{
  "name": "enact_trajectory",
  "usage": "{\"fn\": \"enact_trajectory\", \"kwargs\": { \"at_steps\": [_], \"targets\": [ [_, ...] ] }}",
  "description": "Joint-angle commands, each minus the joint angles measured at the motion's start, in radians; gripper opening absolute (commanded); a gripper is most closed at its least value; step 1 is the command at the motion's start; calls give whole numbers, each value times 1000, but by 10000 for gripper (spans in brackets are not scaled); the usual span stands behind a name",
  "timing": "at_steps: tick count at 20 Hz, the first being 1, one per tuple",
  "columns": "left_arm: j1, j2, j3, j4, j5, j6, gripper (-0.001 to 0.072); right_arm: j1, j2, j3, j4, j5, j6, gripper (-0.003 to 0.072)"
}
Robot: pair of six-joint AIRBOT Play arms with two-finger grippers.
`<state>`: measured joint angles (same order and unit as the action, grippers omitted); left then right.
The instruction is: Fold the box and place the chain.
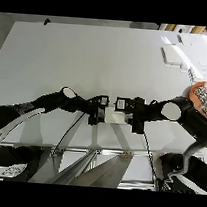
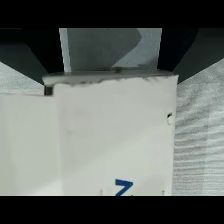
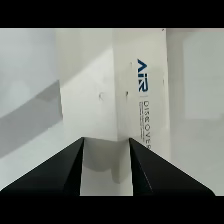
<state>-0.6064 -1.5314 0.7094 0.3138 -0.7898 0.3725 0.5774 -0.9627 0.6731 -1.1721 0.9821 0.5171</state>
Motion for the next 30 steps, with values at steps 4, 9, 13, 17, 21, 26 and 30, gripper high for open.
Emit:
{"fn": "enact_trajectory", "kwargs": {
  "at_steps": [4,9,13,17,21,26,30],
  "targets": [
    [0,0,1,0,0,0,290,1,9,-1,-104,-18,4,305],
    [0,0,1,0,0,0,290,1,9,-1,-104,-34,10,158],
    [0,0,1,0,0,0,290,1,9,-1,-102,-46,29,50],
    [0,0,1,0,0,0,290,1,11,-1,-100,-62,28,64],
    [0,0,1,0,0,0,290,1,18,-1,-66,-26,19,254],
    [0,0,1,0,0,0,290,1,17,-12,-2,8,-71,263],
    [0,0,1,0,0,0,290,1,14,-39,-13,-42,-71,262]
  ]
}}
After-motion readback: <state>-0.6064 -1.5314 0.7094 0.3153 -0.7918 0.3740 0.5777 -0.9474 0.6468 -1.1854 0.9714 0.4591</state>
